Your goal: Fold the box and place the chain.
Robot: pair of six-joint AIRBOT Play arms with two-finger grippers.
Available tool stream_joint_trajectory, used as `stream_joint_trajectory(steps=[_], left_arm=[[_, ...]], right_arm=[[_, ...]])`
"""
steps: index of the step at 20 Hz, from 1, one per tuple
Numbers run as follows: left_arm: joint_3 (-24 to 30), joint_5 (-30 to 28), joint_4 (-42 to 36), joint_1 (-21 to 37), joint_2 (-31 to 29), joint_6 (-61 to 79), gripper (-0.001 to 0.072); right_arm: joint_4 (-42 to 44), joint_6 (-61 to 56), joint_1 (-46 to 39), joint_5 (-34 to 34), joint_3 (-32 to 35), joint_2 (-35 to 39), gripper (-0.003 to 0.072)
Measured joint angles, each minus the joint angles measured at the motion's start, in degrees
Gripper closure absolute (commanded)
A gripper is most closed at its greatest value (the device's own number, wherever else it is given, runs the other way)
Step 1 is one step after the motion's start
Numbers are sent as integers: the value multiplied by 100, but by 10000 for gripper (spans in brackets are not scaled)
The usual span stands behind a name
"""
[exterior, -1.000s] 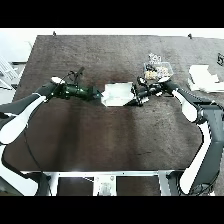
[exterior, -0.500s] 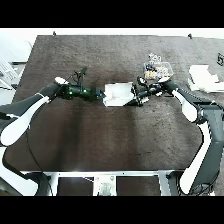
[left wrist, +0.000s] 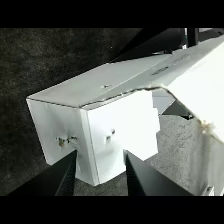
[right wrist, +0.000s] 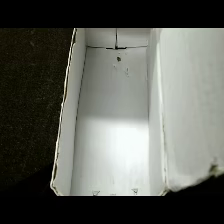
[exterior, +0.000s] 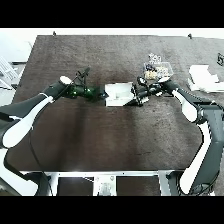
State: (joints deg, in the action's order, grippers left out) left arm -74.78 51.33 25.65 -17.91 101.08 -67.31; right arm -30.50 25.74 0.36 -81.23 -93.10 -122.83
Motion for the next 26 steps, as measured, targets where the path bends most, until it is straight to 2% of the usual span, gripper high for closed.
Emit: stream_joint_trajectory(steps=[10, 16, 22, 26], left_arm=[[-745, 15, 2140, -466, 0, -2212, 344], [-901, -125, 2632, -614, 0, -2664, 345], [-964, -273, 2791, -734, 57, -2868, 345], [-1316, -52, 3018, -817, 269, -3132, 345]], right_arm=[[0, -2, 0, -2, 0, 0, 321], [0, -2, 0, 0, 0, 0, 321], [0, -2, 0, 0, 0, 0, 321], [0, -2, -2, 0, 0, 0, 321]])
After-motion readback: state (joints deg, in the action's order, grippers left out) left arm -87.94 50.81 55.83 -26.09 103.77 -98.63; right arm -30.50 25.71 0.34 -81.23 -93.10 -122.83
